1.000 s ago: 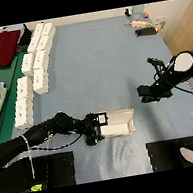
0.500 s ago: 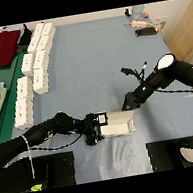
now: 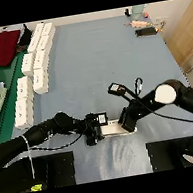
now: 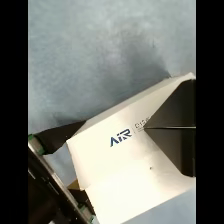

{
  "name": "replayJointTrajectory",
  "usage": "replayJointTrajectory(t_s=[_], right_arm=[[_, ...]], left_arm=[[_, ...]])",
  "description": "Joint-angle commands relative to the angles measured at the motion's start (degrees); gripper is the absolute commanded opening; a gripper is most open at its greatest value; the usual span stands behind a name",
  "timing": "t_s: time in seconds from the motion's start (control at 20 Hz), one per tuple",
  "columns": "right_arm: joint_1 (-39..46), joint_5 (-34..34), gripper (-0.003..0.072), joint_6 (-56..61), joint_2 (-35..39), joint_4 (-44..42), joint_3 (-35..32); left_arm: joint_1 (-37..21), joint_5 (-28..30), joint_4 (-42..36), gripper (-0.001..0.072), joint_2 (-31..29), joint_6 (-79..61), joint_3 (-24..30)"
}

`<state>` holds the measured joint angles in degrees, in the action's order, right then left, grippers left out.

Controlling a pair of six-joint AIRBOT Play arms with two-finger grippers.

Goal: Fold the box.

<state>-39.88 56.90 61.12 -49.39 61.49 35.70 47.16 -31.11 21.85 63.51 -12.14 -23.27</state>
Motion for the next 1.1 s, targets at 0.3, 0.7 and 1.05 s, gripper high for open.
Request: replayJointTrajectory(t_s=[0.3, 0.7, 1.05], right_arm=[[-15.96, -24.37, 0.0005, -0.15, 13.60, 15.91, -16.15], [-16.28, -22.84, 0.0127, -0.76, 12.11, 16.31, -16.35], [-16.31, -19.30, 0.0471, -6.43, 13.86, 15.17, -12.04]], left_arm=[[0.00, 0.02, 0.02, 0.0526, -0.04, 0.00, -0.02], [0.00, 0.02, 0.02, 0.0526, -0.04, 0.00, -0.02], [0.00, 0.02, 0.02, 0.0526, -0.04, 0.00, -0.02]])
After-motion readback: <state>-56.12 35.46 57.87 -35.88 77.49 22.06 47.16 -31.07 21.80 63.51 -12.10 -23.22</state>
